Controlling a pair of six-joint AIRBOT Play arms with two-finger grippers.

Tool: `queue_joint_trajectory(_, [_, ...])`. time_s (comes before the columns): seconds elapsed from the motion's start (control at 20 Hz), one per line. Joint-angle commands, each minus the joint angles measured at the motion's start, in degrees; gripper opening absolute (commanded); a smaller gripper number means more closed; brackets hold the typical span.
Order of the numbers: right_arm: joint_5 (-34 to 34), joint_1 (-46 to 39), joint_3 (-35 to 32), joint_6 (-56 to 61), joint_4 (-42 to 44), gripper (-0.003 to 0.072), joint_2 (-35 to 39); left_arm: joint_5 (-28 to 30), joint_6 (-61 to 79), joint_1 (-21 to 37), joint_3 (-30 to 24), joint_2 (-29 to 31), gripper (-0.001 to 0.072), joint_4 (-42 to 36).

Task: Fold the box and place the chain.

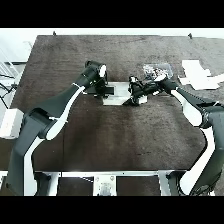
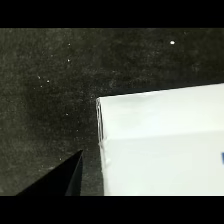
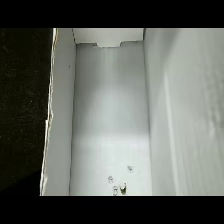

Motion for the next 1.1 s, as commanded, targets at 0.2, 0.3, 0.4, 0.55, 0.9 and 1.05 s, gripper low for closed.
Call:
queue_joint_trajectory(0.2, [0.0,0.0,0.0,0.0,0.0,0.0587,0.0,2.5,-4.8,0.0,0.0,-0.3,0.0238,-1.2])
queue_joint_trajectory(0.3, [0.0,0.0,0.0,0.0,0.0,0.0587,0.0,3.0,-4.4,0.0,0.0,-0.8,0.0174,-1.8])
queue_joint_trajectory(0.4, [0.0,0.0,0.0,0.0,0.0,0.0587,0.0,3.1,-3.8,0.0,0.0,-1.1,0.0114,-2.9])
queue_joint_trajectory(0.55, [0.0,0.0,0.0,0.0,0.0,0.0587,0.0,1.8,-3.1,0.0,0.0,-1.5,0.0047,-2.9])
queue_joint_trajectory(0.9, [0.0,0.0,0.0,0.0,0.0,0.0586,0.0,0.5,-1.8,0.2,0.0,-1.2,0.0023,-2.9])
queue_joint_trajectory(1.05, [0.0,0.0,0.0,0.0,0.0,0.0587,0.0,-0.1,-1.6,0.9,0.0,0.2,0.0273,-3.3])
